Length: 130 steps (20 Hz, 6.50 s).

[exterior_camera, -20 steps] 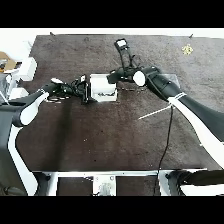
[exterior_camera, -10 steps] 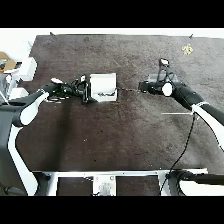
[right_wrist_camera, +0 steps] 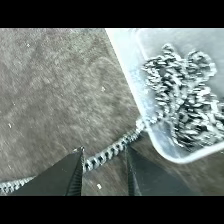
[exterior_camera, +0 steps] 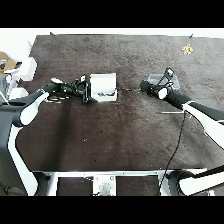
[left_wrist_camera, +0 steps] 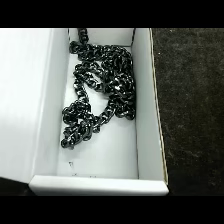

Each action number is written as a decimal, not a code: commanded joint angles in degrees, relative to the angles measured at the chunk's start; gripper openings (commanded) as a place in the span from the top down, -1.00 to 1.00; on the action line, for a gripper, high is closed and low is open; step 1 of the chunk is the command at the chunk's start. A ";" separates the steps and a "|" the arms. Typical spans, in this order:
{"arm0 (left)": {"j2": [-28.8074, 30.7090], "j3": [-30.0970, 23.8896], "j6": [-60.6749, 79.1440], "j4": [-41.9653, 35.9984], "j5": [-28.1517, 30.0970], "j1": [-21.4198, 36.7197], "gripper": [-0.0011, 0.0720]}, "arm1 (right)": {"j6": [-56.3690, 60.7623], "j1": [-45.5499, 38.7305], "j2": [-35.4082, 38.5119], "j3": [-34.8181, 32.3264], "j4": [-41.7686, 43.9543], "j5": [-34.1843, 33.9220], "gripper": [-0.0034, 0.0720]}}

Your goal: Fold the box and place the chain.

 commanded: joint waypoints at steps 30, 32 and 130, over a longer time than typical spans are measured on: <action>-0.02 0.00 0.00 0.00 -0.07 -0.02 0.36 | 3.32 -2.25 1.64 -2.14 -3.87 5.16 0.10; -0.02 0.02 -0.02 0.00 -0.07 -0.02 0.36 | 3.41 -1.66 1.01 -2.14 -2.01 1.11 0.10; -0.02 0.02 0.00 0.00 0.00 -0.02 0.36 | 2.97 14.16 15.72 0.04 -9.55 -3.89 0.90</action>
